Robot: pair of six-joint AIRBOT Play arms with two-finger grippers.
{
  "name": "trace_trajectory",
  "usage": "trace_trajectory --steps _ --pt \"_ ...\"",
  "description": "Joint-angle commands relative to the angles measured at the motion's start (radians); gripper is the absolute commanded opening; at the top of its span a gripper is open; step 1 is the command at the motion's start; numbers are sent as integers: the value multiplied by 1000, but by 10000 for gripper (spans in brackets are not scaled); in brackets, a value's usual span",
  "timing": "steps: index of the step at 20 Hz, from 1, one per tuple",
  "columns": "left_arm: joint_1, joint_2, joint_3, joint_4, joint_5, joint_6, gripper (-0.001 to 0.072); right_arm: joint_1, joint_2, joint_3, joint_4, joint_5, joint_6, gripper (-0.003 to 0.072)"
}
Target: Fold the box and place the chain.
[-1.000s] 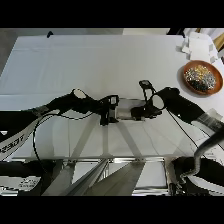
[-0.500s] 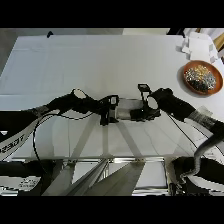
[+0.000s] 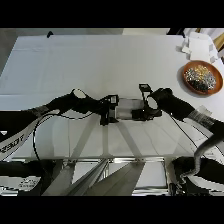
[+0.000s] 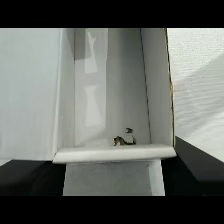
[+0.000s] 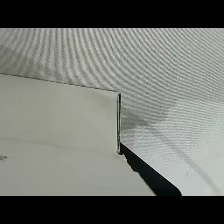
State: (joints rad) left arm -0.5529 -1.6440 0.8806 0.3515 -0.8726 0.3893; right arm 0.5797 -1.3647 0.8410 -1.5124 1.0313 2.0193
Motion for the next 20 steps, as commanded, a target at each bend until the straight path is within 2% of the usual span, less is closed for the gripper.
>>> trace_trajectory --steps 1,2,5,8,10,15,18,20 --pt "1 1 1 1 1 3 286 1 0 1 1 -19 -1 148" --pt "1 1 1 1 1 3 286 1 0 1 1 -24 -1 183" --pt "1 1 1 1 2 3 286 1 10 1 -14 -25 0 186" --pt "1 1 1 1 1 3 286 -2 27 1 -53 -24 9 320" --pt "1 1 1 1 1 3 286 -1 27 1 -74 -13 45 320" --pt "1 1 1 1 1 3 286 -1 26 1 -85 -23 51 314" --pt "1 1 1 1 1 3 286 -1 26 1 -84 -30 52 168" --pt "1 1 1 1 1 3 286 -1 22 1 -84 -29 52 153"
